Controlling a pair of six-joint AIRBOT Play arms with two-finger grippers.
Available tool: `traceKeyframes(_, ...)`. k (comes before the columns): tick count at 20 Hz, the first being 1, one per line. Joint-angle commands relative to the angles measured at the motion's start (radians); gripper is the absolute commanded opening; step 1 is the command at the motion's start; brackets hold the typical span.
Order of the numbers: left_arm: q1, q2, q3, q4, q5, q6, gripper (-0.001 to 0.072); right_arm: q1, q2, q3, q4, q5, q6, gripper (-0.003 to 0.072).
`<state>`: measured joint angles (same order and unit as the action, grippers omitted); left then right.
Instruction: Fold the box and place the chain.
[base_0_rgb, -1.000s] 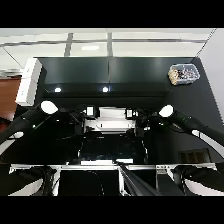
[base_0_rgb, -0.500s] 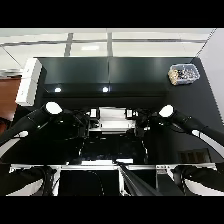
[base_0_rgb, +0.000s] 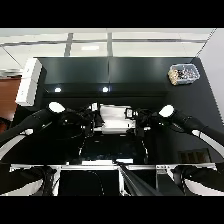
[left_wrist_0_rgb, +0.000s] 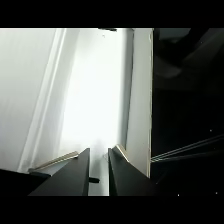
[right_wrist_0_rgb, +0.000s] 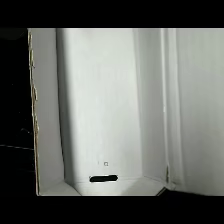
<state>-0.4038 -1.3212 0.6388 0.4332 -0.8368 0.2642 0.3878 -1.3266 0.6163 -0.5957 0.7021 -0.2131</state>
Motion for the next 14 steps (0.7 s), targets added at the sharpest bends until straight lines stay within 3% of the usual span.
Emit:
traceKeyframes(1,-0.012,-0.009,0.0,-0.026,-0.001,0.002,0.0148,0.001,0.0,0.0,0.0,0.0,0.0,0.0263)
traceKeyframes(7,-0.012,-0.009,0.0,-0.024,0.0,0.002,0.0135,0.001,0.0,0.0,0.0,0.0,0.0,0.0263)
traceKeyframes(9,-0.012,-0.009,0.0,-0.023,-0.001,0.002,0.0044,0.001,0.0,0.0,0.0,0.0,0.0,0.0263)
traceKeyframes(10,-0.012,-0.009,0.0,-0.023,0.0,0.002,0.0052,0.001,0.0,0.0,0.0,0.0,0.0,0.0263)
traceKeyframes(12,-0.012,-0.009,0.0,-0.023,0.004,0.001,0.0297,0.001,0.0,0.0,0.0,0.0,0.0,0.0263)
traceKeyframes(13,-0.012,-0.009,0.0,-0.02,0.002,0.001,0.0217,0.001,0.0,0.0,0.0,0.0,0.0,0.0263)
traceKeyframes(14,-0.012,-0.009,0.0,-0.011,0.002,0.002,0.004,0.001,0.0,0.0,0.0,0.0,0.0,0.0263)
